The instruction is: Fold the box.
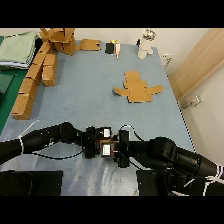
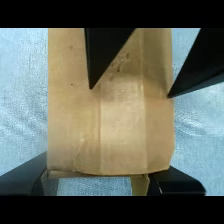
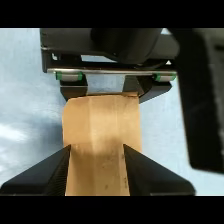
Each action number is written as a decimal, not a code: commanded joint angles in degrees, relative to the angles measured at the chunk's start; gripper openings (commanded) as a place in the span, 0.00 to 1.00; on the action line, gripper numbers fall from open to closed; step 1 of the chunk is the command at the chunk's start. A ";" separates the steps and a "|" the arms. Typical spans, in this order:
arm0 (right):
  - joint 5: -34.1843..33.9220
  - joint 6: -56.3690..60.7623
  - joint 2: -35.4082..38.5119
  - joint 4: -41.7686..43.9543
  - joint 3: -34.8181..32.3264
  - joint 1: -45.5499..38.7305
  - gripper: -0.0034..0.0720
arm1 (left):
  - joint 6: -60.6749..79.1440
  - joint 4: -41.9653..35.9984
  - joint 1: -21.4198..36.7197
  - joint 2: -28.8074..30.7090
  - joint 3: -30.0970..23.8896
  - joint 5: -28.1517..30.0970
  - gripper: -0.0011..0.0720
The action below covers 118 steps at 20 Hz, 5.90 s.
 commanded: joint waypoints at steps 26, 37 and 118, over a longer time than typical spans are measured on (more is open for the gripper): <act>0.52 2.27 4.00 -5.35 -0.31 2.21 0.34 | 0.02 0.02 -0.02 0.00 -0.02 0.02 0.35; 2.36 7.13 2.84 -12.52 0.17 2.19 0.25 | 0.02 0.02 -0.02 0.00 -0.02 0.00 0.35; -21.88 85.20 18.16 -10.16 -1.07 -13.07 0.05 | 0.02 0.00 -0.02 0.00 -0.02 -0.02 0.35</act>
